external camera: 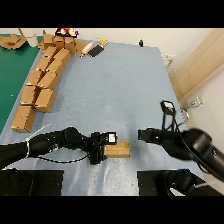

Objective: Fold the box.

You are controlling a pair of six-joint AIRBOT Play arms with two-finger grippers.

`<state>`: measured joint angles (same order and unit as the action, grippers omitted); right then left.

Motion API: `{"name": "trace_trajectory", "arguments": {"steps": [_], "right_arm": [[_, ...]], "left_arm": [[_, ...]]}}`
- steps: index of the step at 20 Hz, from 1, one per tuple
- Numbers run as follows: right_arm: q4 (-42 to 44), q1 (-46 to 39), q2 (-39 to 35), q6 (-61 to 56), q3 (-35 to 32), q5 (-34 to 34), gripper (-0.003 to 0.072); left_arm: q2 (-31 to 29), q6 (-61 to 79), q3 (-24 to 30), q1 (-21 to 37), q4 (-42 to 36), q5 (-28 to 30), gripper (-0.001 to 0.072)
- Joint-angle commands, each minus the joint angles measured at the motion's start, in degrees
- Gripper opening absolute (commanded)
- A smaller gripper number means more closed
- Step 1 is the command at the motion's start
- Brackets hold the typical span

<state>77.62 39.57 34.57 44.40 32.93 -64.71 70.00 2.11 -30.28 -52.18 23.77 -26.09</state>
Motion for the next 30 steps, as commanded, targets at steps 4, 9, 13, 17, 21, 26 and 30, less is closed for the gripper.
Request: {"name": "trace_trajectory", "arguments": {"steps": [4, 9, 13, 17, 21, 26, 30], "right_arm": [[4.48, -5.73, 23.89, 19.15, 19.30, -9.16, 0.0004], [3.45, -6.05, 26.47, 17.97, 22.01, -6.75, 0.0004], [2.97, -8.00, 26.27, 17.05, 22.01, -7.21, 0.0004], [2.54, -11.65, 24.92, 17.11, 21.99, -7.41, 0.0004], [1.88, -15.26, 23.87, 18.08, 21.99, -7.43, 0.0004], [0.90, -16.87, 23.87, 20.24, 21.99, -7.65, 0.0004], [-1.77, -17.09, 23.98, 20.68, 21.99, -7.02, 0.0004]], "left_arm": [[0.02, 0.00, -0.02, 0.02, 0.00, 0.02, 0.0383], [0.00, -0.22, -0.02, 0.02, -0.02, 0.11, 0.0382], [-1.16, -0.72, -0.02, 0.15, 0.02, 0.17, 0.0382], [-7.69, -8.02, -0.02, 1.60, 1.49, 0.61, 0.0382], [-15.61, -37.27, -0.02, 9.90, 22.62, -0.22, 0.0383], [-24.09, -67.14, -0.02, 28.28, 47.65, -16.65, 0.0383], [-28.28, -73.37, -0.02, 39.41, 51.93, -33.44, 0.0383]]}}
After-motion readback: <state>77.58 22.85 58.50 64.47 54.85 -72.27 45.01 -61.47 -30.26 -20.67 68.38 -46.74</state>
